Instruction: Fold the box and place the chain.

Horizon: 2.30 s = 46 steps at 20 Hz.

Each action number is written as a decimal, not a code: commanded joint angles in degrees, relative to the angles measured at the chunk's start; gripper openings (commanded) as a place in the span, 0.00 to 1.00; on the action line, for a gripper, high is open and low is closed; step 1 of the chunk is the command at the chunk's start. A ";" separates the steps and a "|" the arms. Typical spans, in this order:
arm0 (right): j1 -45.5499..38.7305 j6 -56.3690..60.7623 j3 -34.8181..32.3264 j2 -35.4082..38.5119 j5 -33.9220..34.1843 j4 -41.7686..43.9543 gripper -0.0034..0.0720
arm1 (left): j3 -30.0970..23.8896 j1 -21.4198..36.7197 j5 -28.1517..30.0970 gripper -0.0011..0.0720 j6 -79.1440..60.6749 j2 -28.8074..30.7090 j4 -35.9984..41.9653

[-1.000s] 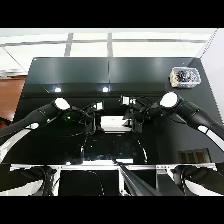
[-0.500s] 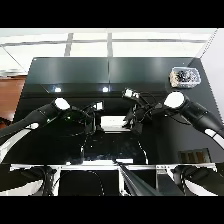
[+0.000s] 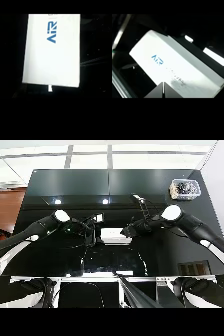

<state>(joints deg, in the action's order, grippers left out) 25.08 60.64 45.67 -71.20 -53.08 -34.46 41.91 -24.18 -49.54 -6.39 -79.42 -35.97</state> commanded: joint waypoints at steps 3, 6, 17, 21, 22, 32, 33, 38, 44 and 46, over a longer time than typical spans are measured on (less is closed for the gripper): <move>0.04 3.45 -0.22 -5.18 1.20 -0.98 0.06 | 0.00 -0.02 0.02 0.51 0.00 -0.04 0.26; 0.02 3.48 -0.22 -5.18 0.15 -2.43 0.06 | 0.02 -0.02 0.04 0.51 0.00 -0.04 1.55; -11.76 3.45 6.75 6.60 -23.74 -6.69 0.06 | 2.14 0.33 -0.66 0.98 1.01 1.07 -1.73; -23.93 3.45 6.69 16.79 -28.87 -13.20 0.06 | 3.21 0.31 -2.19 0.98 5.60 7.13 -8.83; -26.10 3.48 6.69 18.40 -29.20 -15.78 0.06 | 3.21 0.28 -2.25 0.98 5.95 9.18 -8.68; -29.27 3.43 4.61 19.23 -22.69 -16.81 0.06 | 10.43 -12.90 7.50 0.98 9.81 0.87 0.98; -29.27 3.39 4.61 19.23 -22.71 -16.83 0.06 | 12.22 -13.57 7.43 0.98 10.43 -1.05 0.85; -29.27 2.54 4.61 19.23 -22.95 -16.85 0.06 | 18.58 -13.49 3.19 0.98 18.08 -6.71 -0.48; -29.27 1.11 4.61 19.23 -22.69 -16.83 0.06 | 19.28 -13.51 -1.90 0.98 21.11 -7.17 -4.31; -29.27 0.74 4.61 19.23 -22.53 -16.83 0.06 | 19.30 -13.51 -3.69 0.98 21.90 -7.17 -5.81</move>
<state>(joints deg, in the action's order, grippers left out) -4.14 62.11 50.30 -52.01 -75.77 -51.29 60.84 -37.65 -50.22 13.82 -86.32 -39.42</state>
